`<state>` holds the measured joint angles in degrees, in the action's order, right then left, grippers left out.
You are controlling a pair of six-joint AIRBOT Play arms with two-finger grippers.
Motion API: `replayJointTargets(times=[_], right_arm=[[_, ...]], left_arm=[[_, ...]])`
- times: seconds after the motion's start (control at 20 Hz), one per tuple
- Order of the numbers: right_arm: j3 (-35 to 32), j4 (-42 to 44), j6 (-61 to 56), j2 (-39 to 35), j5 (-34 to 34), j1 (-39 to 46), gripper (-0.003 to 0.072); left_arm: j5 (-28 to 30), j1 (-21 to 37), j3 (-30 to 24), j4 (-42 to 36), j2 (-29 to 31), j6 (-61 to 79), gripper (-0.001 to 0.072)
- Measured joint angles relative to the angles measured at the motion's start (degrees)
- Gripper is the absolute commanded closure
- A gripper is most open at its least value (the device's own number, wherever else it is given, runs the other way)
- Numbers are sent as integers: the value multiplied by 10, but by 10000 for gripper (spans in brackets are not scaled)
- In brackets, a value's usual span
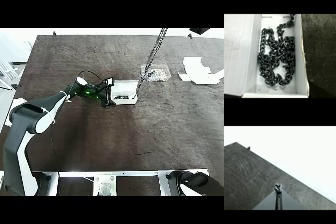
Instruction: Fold the box and place the chain.
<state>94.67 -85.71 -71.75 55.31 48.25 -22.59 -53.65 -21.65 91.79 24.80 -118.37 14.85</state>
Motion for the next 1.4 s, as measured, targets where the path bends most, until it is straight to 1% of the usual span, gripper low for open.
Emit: replayJointTargets(times=[0.2, 0.45, 0.6, 0.75, 0.95, 1.15, 1.3, 1.4], right_arm=[[-29, -6, -21, 1, -2, -10, 677], [-83, -9, -51, 1, -5, -13, 677], [-119, -9, -67, 1, -21, -13, 677], [-168, -5, -84, 1, -57, -14, 677], [-235, 3, -120, 12, -125, -17, 677], [-307, 31, -148, 73, -174, -23, 676], [-360, 56, -157, 151, -242, -27, 678], [-378, 69, -160, 209, -282, -29, 677]], left_arm=[[0, 0, 0, 0, 0, 0, 297], [0, 0, 0, 0, 0, 0, 297], [0, 0, 0, 0, 0, 0, 297], [0, 0, 0, 0, 0, 0, 296], [0, 0, 0, 0, 0, 0, 297], [0, 0, 0, 0, 0, 0, 296], [0, 0, 0, 0, 0, 0, 297], [0, 0, 0, 0, 0, 0, 297]])
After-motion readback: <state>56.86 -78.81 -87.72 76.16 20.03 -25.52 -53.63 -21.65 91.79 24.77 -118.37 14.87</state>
